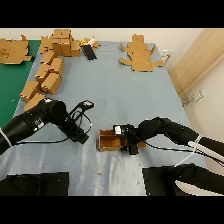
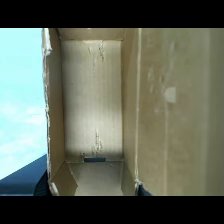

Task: Fold the box.

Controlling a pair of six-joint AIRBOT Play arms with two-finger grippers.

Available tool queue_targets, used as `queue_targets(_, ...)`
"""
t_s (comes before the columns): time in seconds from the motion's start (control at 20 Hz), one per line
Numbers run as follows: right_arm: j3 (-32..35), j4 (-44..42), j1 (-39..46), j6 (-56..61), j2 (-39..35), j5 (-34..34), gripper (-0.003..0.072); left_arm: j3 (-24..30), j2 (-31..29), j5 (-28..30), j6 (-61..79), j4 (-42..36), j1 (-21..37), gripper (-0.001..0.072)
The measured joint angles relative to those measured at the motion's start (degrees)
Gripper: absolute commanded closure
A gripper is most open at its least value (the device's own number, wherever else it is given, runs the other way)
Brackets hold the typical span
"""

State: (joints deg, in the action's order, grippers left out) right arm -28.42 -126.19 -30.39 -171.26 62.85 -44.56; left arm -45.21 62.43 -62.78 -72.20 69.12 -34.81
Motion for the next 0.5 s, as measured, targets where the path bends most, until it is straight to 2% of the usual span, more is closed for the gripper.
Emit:
queue_targets(0.2,0.00,-0.22,-0.09,-0.50,0.07,3.78,0.0250,1.66,-0.28,9.40,11.58,-2.01,0.81,0.0698)
queue_targets(0.5,-0.02,-0.07,-0.07,-0.81,0.02,5.64,0.0250,8.11,-2.25,26.18,24.50,-1.68,-5.75,0.0697)
